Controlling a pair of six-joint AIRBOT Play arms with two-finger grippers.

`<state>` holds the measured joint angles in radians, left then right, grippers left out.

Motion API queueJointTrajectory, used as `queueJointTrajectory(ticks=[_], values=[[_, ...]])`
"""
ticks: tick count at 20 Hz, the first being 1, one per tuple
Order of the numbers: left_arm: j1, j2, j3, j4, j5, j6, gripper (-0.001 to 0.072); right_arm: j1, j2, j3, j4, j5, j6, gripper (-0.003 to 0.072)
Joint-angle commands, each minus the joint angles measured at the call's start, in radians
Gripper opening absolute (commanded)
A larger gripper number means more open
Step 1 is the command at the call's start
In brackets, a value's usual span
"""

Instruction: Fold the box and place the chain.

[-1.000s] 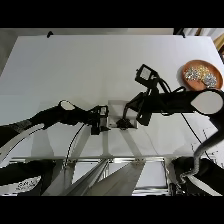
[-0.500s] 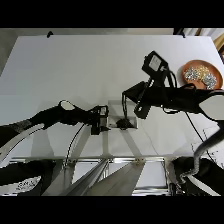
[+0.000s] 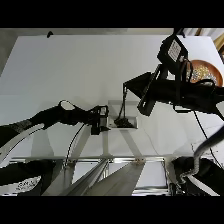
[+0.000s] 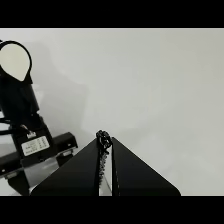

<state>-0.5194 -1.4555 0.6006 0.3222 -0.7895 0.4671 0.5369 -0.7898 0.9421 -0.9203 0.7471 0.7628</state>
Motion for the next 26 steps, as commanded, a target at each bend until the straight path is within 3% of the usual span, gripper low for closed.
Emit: queueJointTrajectory(ticks=[1,5,15,23,26], values=[[0.0,0.0,0.0,0.0,0.0,0.0,0.014,0.001,-0.007,0.002,-0.025,0.108,0.028,0.0018],[0.0,0.0,0.0,0.0,0.0,0.0,0.014,0.002,-0.056,-0.026,-0.119,0.23,0.098,0.0018],[0.0,0.0,0.0,0.0,0.0,0.0,0.014,0.106,-0.333,-0.09,-0.125,0.165,0.103,0.0018],[0.0,0.0,0.0,0.0,0.0,0.0,0.014,0.106,-0.438,-0.09,-0.088,0.156,0.105,0.0022],[0.0,0.0,0.0,0.0,0.0,0.0,0.014,0.106,-0.439,-0.089,-0.088,0.159,0.105,0.0125]])
